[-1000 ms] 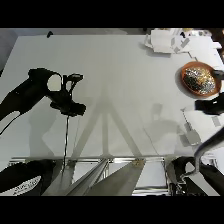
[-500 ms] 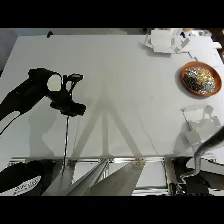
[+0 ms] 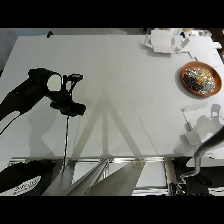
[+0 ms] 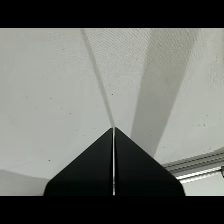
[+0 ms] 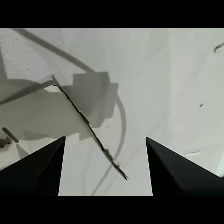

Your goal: Fold the box and place the chain.

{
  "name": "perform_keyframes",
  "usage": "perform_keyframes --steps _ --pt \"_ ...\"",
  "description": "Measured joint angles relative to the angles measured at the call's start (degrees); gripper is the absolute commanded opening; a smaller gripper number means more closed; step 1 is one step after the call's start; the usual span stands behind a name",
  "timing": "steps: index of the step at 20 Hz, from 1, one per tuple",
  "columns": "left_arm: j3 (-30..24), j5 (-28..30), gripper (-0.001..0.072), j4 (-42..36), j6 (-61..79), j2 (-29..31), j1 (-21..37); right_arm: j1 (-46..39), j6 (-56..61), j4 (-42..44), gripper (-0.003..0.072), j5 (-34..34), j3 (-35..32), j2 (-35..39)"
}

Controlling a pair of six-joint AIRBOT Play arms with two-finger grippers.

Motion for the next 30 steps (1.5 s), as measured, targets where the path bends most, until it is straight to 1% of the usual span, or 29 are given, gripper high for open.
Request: perform_keyframes --steps 1,2,3,4,7,10,12,14,17,20,23,25,27,30 --pt "0.0 0.0 0.0008 0.0 0.0 0.0 0.0 0.28 -0.5 0.07 0.0417 0.35 0.07 -0.61" --pt "0.0 0.0 0.0008 0.0 0.0 0.0 0.0 0.44 -0.94 0.44 0.0358 0.52 0.07 -1.29" --pt "0.0 0.0 0.0008 0.0 -0.02 0.0 0.0 0.59 -1.14 0.9 0.0219 0.85 0.07 -1.84" --pt "0.0 0.02 0.0008 0.0 -0.02 0.0 0.0 0.74 -1.4 1.36 0.0016 1.33 0.11 -2.36" --pt "0.0 0.0 0.0008 0.0 -0.02 0.0 0.0 2.21 -3.61 2.73 0.0012 6.23 0.11 -2.49" --pt "0.0 0.0 0.0008 0.0 -0.02 0.0 -0.02 6.58 -5.27 9.7 0.0011 9.25 0.11 1.75" --pt "0.0 0.0 0.0008 0.0 -0.02 0.0 -0.02 11.65 -5.84 16.63 0.0011 10.08 -0.37 6.49" --pt "0.0 0.0 0.0008 0.0 -0.02 0.0 -0.02 17.84 -6.12 23.58 0.0011 10.05 -2.27 12.28" --pt "0.0 0.0 0.0008 0.0 -0.02 0.0 -0.02 28.2 -5.38 32.09 0.0011 8.76 -8.92 22.14" --pt "0.0 0.0 0.0008 0.0 -0.02 0.0 -0.02 38.14 -1.57 38.23 0.0011 3.19 -18.99 32.33" --pt "0.0 0.02 0.0008 0.0 -0.02 0.0 -0.02 48.98 4.37 43.19 0.0011 -6.56 -30.16 42.23" --pt "0.0 0.02 0.0008 0.0 -0.02 0.0 -0.02 56.48 8.66 44.81 0.0012 -12.79 -36.11 47.3" --pt "0.0 0.02 0.0008 0.0 -0.02 0.0 -0.02 63.76 13.11 45.44 0.0012 -18.08 -40.61 50.58" --pt "0.0 0.22 0.0008 0.0 0.0 0.0 -0.02 72.94 20.57 43.1 0.0012 -24.3 -44.98 52.52"
